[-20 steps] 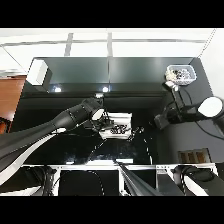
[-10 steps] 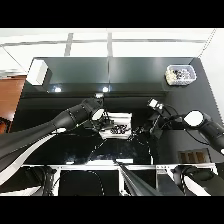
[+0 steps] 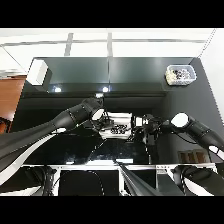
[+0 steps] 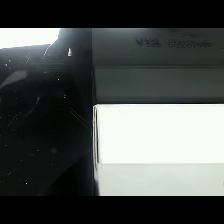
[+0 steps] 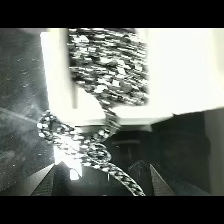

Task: Fold the box and place the chain.

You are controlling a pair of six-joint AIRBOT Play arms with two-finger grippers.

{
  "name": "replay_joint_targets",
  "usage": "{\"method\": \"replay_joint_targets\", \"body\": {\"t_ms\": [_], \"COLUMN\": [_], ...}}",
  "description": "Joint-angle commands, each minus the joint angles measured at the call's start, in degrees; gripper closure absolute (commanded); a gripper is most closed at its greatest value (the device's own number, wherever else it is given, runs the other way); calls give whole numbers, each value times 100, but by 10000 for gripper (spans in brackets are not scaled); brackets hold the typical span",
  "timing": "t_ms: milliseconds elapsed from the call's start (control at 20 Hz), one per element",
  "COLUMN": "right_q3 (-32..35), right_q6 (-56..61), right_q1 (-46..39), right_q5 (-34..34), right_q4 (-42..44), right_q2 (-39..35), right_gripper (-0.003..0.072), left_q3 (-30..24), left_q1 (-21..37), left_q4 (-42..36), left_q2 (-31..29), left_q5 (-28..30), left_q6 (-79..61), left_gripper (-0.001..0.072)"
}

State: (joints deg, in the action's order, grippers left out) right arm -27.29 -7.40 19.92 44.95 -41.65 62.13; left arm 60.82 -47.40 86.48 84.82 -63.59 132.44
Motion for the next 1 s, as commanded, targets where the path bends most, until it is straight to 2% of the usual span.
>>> {"method": "replay_joint_targets", "body": {"t_ms": [0,400,450,550,600,750,950], "right_q3": [4,7,4,4,4,4,-79], "right_q6": [-184,-358,-356,-354,-339,264,2232], "right_q1": [258,260,258,258,258,229,-271], "right_q5": [-131,-295,-278,-234,-212,-313,-256], "right_q4": [-103,-17,-13,81,94,85,-103], "right_q2": [175,385,385,385,367,267,-417], "right_gripper": [-34,-17,191,380,677,672,672], "left_q3": [7,7,7,7,7,7,7], "left_q1": [4,4,4,4,4,4,4], "left_q4": [-2,0,0,-2,-2,-2,-2], "left_q2": [-2,-2,-2,-2,-2,-2,-2], "left_q5": [4,7,9,7,7,4,9], "left_q6": [0,0,0,0,0,0,0], "left_gripper": [684,684,684,684,684,684,684]}}
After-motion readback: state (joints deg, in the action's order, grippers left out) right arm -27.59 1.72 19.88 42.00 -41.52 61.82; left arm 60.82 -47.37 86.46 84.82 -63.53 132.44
